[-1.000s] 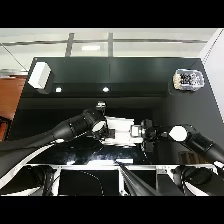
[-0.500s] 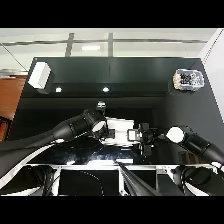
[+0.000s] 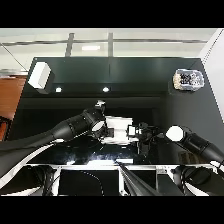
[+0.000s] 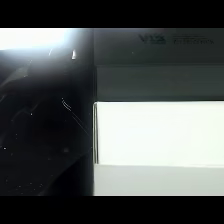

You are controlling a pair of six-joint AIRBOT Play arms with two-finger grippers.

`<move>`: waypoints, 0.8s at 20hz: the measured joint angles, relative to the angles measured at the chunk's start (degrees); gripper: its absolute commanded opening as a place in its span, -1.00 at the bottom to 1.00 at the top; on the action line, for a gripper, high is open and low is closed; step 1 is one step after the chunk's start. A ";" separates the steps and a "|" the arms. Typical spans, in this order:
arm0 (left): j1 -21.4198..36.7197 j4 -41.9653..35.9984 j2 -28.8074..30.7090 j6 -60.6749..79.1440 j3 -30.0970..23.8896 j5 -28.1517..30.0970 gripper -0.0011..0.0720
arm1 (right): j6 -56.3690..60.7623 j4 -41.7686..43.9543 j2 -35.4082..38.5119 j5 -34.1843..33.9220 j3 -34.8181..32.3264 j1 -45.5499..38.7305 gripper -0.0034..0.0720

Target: Fold the box and place the chain.

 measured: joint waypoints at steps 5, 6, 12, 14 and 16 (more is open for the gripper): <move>0.00 -0.09 0.00 0.00 0.00 0.00 -0.90 | 1.09 0.70 -0.46 -0.74 0.00 0.00 0.14; 0.00 -0.15 0.00 0.15 0.00 0.07 -0.90 | 1.62 0.35 -0.50 -1.09 0.02 0.00 0.26; -0.04 -0.94 -0.02 0.15 0.00 0.98 -0.90 | 7.41 -7.67 -0.11 -0.59 0.07 0.02 0.26; -0.04 -0.87 -0.02 0.15 0.00 0.92 -0.90 | 8.07 -9.53 -0.04 -0.26 0.09 0.00 0.26; -0.04 -0.70 -0.02 0.15 0.00 0.44 -0.90 | 8.24 -10.54 0.00 -0.13 0.09 0.02 0.18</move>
